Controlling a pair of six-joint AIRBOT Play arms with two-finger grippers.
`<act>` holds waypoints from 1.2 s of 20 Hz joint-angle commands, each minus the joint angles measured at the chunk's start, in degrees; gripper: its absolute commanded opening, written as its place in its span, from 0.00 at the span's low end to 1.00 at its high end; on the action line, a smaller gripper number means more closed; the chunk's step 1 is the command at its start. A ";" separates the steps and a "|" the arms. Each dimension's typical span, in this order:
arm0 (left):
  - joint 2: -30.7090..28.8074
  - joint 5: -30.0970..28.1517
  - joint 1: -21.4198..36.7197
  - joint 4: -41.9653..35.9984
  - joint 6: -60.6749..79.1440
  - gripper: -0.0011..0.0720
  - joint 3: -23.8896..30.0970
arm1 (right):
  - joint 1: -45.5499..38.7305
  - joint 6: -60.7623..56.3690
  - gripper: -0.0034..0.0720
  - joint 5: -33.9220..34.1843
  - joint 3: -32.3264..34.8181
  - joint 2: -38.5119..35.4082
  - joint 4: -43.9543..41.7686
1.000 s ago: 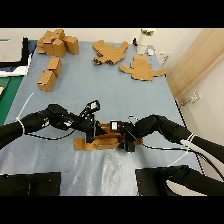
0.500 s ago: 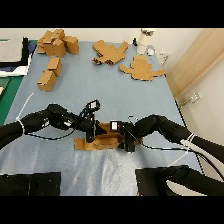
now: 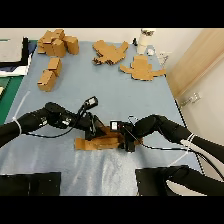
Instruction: Fold the box.
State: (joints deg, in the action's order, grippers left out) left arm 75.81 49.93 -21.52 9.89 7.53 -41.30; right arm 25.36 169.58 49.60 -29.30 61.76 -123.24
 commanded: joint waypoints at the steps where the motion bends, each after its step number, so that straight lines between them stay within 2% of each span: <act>1: -3.56 0.26 2.03 5.18 -8.02 0.68 -0.07 | 0.00 -0.02 0.68 -0.02 -0.02 0.00 -0.02; 3: -6.36 2.43 2.69 12.13 -14.73 0.68 -0.07 | 0.00 -0.02 0.68 0.00 -0.02 0.02 -0.02; 7: -11.91 10.78 2.67 28.89 -34.86 0.65 -0.07 | 0.00 -0.02 0.68 -0.02 -0.02 0.02 -0.02; 8: -12.79 12.92 2.67 31.45 -41.07 0.49 -0.07 | 0.00 -0.02 0.68 -0.02 -0.02 0.02 -0.04; 10: -13.70 18.56 2.67 32.59 -49.18 0.03 -0.07 | 0.00 -0.02 0.68 -0.02 -0.02 0.02 -0.04; 12: -13.66 20.46 1.79 28.35 -58.12 0.03 -0.04 | 0.00 -0.02 0.68 -0.04 -0.02 0.02 -0.09; 14: -13.66 17.75 -0.42 19.58 -61.64 0.03 -0.04 | 0.00 -0.02 0.68 -0.04 -0.02 0.02 -0.07; 17: -13.64 6.23 -3.28 9.73 -63.30 0.03 -0.07 | 0.00 -0.02 0.68 -0.02 -0.02 0.00 -0.04; 20: -13.00 -3.67 -3.39 8.37 -64.61 0.03 -0.07 | -0.02 -0.02 0.68 0.00 -0.02 0.02 0.00; 24: -7.91 -8.87 -3.43 7.04 -64.59 0.03 -0.07 | -0.02 -0.02 0.68 0.00 -0.02 0.02 0.04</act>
State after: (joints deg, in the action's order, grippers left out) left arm 65.23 47.00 -24.73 19.05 -56.03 -41.30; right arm 25.36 169.56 49.63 -29.32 61.76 -123.26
